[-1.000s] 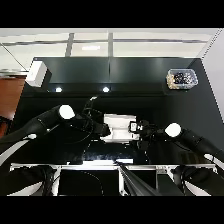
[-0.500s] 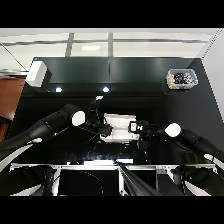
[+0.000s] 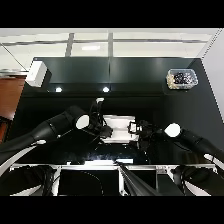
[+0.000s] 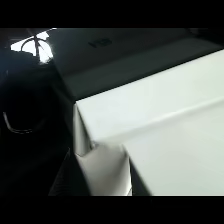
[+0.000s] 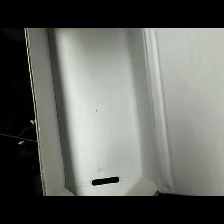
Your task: Fold the box and place the chain.
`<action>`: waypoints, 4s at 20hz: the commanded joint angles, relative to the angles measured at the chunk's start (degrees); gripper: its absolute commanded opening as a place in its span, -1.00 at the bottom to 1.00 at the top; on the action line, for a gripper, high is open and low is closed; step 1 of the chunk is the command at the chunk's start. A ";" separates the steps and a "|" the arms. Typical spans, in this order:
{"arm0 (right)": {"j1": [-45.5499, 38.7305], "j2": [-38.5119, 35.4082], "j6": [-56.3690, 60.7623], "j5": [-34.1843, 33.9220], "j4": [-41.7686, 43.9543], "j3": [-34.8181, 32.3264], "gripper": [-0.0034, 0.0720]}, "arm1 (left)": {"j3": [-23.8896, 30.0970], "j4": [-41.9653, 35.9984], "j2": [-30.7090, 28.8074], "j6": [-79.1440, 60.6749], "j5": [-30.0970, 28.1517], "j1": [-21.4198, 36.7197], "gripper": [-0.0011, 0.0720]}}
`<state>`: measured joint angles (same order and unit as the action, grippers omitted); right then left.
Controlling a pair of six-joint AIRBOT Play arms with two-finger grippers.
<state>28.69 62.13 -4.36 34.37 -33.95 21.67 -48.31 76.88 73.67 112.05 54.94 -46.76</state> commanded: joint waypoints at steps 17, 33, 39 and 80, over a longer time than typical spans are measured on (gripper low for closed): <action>0.02 -0.02 0.09 -0.17 0.09 -0.02 0.21 | -11.61 8.59 11.50 12.59 9.27 -6.03 0.13; 0.02 0.00 0.07 -0.17 0.09 -0.02 0.21 | -11.93 8.63 12.02 17.29 8.13 -5.88 -0.37; 0.02 0.00 0.07 -0.17 0.09 -0.02 0.21 | -11.93 8.57 12.04 18.01 8.13 -5.90 -0.89; 0.00 -0.02 0.07 -1.03 0.09 -0.02 0.21 | -13.18 11.10 13.90 18.88 8.74 -6.10 -0.89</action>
<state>28.69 62.13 -4.23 33.47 -33.82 21.67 -61.54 88.42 87.48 131.26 63.68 -52.84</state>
